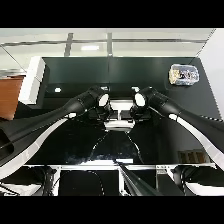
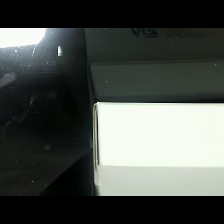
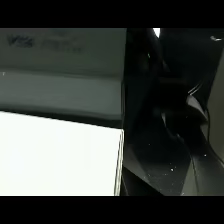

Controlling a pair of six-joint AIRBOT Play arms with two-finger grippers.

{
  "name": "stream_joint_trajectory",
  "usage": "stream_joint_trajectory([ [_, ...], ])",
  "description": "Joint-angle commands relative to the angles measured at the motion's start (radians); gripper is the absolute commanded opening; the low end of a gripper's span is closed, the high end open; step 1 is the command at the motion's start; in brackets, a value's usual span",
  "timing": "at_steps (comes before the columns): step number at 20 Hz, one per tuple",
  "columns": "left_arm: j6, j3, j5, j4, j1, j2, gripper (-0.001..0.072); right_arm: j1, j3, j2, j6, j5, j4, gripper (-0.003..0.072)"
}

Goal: Fold the box and place the chain.

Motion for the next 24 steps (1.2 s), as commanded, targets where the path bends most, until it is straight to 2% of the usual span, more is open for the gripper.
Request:
stream_joint_trajectory([
  [1,-0.001,0.001,-0.001,0.000,0.000,-0.001,0.0024,0.001,0.001,-0.010,0.005,-0.005,0.021,0.0047],
  [2,-0.002,0.001,-0.001,0.000,0.000,-0.001,0.0023,0.001,0.001,-0.013,0.005,-0.003,0.021,0.0012],
  [7,-0.001,0.001,-0.001,0.000,0.000,-0.001,0.0023,0.001,0.003,-0.008,0.005,0.004,0.016,0.0013],
  [8,-0.002,0.001,-0.001,0.000,0.000,-0.001,0.0023,0.001,0.008,-0.003,0.005,0.005,0.008,0.0055],
  [9,-0.001,0.001,-0.001,0.000,0.000,-0.001,0.0023,0.001,0.011,0.005,0.005,0.005,0.001,0.0267],
  [10,-0.001,0.001,-0.001,0.000,0.000,-0.001,0.0023,0.001,0.019,0.015,0.000,0.012,-0.006,0.0353],
  [12,-0.001,0.001,-0.001,0.000,0.000,-0.001,0.0023,-0.002,0.037,0.044,-0.055,0.053,-0.005,0.0357],
  [16,-0.002,0.001,-0.002,0.000,0.000,-0.001,0.0024,-0.043,0.140,0.146,-0.330,0.335,-0.006,0.0357],
  [18,-0.001,0.001,0.000,0.000,0.000,-0.001,0.0023,-0.101,0.187,0.217,-0.375,0.369,-0.006,0.0356],
  [20,-0.001,0.001,-0.001,0.000,0.000,-0.001,0.0023,-0.175,0.200,0.292,-0.430,0.301,-0.026,0.0356],
  [24,-0.002,0.001,-0.001,-0.001,0.000,-0.001,0.0023,-0.325,0.193,0.324,-0.455,0.100,-0.323,0.0356],
])
